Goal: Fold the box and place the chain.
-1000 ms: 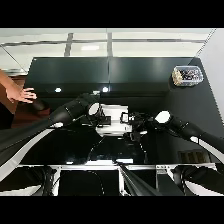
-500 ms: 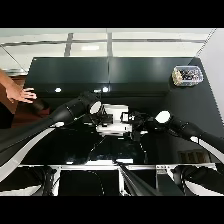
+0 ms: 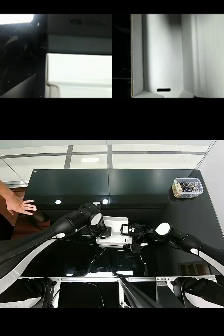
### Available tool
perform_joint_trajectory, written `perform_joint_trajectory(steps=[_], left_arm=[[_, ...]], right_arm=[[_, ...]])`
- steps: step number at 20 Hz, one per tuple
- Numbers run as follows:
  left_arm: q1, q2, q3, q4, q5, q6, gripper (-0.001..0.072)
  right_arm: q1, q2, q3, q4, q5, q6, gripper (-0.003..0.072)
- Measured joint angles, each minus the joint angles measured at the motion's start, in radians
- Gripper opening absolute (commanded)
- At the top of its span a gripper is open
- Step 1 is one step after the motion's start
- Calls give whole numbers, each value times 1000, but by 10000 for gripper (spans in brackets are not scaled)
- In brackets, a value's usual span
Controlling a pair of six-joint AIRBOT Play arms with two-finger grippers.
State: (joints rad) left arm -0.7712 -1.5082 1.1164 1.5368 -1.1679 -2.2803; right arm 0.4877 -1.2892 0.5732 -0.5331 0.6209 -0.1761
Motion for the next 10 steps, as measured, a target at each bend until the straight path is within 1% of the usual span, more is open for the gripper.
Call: perform_joint_trajectory(steps=[3,4,6,9,10], left_arm=[[0,-1,-15,-1,-6,0,375],[-2,-1,-19,-4,-7,-1,341],[-6,0,-24,-17,6,-1,328],[-9,0,-28,-25,31,-2,328],[-9,0,-29,-26,32,-3,291]], right_arm=[[0,0,0,0,0,0,430],[0,0,0,0,0,0,430],[0,0,0,0,0,0,431],[0,0,0,0,1,0,430],[0,0,0,0,0,0,431]])
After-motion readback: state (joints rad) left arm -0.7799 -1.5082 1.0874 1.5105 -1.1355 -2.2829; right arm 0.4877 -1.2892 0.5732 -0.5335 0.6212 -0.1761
